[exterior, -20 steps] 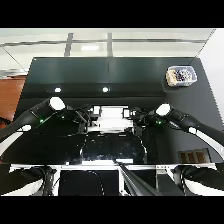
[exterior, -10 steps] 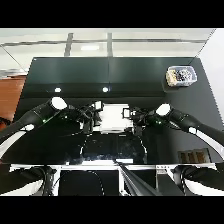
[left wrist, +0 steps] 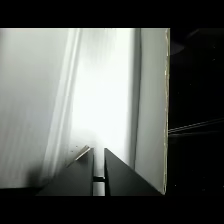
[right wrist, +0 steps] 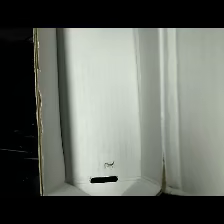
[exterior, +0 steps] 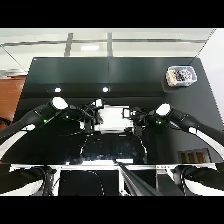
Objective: Fold the box and place the chain.
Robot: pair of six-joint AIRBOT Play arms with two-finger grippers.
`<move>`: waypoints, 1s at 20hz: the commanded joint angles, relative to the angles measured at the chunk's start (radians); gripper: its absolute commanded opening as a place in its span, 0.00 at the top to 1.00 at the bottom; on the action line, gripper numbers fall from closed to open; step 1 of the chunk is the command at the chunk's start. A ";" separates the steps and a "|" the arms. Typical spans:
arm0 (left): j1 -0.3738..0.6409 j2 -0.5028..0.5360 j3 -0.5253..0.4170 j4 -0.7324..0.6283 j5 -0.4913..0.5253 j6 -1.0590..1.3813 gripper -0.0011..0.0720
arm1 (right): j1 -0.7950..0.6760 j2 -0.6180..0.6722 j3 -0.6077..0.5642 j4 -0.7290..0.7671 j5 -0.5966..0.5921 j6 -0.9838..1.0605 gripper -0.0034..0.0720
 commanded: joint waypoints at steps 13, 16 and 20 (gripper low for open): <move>0.417 0.213 -0.015 0.478 -0.291 -1.367 0.95 | 0.000 -0.001 0.001 0.000 0.000 0.000 0.36; 0.580 0.110 -0.125 0.130 -0.392 -1.234 0.95 | 0.000 -0.001 0.001 0.000 0.001 0.000 0.36; 0.550 -0.015 -0.165 -0.051 -0.306 -1.114 0.95 | 0.000 -0.001 0.001 0.000 0.001 0.000 0.36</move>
